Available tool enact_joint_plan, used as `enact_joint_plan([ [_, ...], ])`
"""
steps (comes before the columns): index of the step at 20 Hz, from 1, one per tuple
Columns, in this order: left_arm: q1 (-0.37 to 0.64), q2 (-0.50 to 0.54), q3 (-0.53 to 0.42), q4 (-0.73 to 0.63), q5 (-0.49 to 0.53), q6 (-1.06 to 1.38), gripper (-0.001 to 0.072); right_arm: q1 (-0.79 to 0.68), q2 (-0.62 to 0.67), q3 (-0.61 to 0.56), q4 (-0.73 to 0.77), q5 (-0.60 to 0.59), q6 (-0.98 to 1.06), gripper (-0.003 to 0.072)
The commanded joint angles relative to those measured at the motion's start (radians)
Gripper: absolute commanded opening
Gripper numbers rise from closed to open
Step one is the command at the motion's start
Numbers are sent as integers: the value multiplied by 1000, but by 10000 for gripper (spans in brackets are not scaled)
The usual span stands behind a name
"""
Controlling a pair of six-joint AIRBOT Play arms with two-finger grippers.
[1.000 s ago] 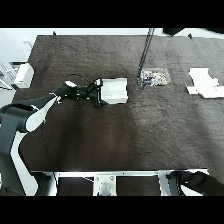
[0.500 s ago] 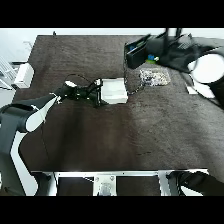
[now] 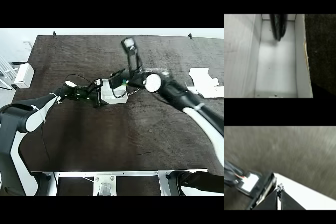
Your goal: Fold the box and place the chain.
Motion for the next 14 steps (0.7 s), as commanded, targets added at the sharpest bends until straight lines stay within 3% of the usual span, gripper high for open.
enact_joint_plan([
  [1,0,1,0,0,0,0,470,2,-156,-40,70,-55,0,8],
  [4,0,0,0,0,0,0,470,4,-240,-49,80,-35,-2,38],
  [6,0,1,0,0,0,0,470,-2,-221,-43,80,-32,-20,361],
  [11,0,1,0,0,0,0,470,-83,-13,-40,11,-20,-37,375],
  [14,0,1,0,0,0,0,470,-216,95,-56,-49,43,-31,390],
])
